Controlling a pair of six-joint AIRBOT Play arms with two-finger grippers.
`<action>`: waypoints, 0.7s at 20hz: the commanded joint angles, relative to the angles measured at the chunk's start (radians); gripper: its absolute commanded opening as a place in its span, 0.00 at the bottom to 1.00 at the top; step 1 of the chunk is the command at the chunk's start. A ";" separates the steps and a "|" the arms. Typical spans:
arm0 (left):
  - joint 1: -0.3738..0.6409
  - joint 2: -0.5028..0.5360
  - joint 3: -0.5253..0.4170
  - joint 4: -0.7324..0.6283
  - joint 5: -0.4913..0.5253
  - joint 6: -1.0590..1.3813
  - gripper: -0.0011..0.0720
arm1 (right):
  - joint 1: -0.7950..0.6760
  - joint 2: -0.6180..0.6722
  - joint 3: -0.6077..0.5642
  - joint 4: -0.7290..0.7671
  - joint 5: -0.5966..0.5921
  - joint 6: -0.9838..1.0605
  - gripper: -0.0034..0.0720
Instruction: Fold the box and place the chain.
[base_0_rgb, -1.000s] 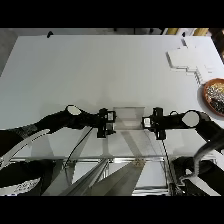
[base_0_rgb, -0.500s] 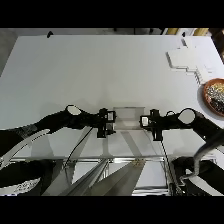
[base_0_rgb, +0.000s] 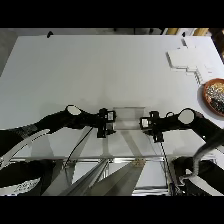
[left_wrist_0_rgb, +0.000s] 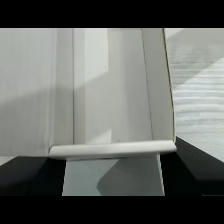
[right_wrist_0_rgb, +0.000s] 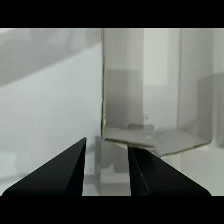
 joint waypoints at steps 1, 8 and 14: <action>0.000 0.000 0.000 0.001 -0.003 0.001 0.39 | -0.015 0.002 0.000 -0.107 0.012 0.080 0.43; 0.000 0.000 0.000 0.001 -0.003 0.001 0.39 | -0.052 0.030 0.000 0.002 -0.056 0.068 0.37; 0.000 0.000 0.000 0.001 -0.003 0.000 0.39 | -0.052 -0.015 0.000 0.190 -0.090 -0.093 0.34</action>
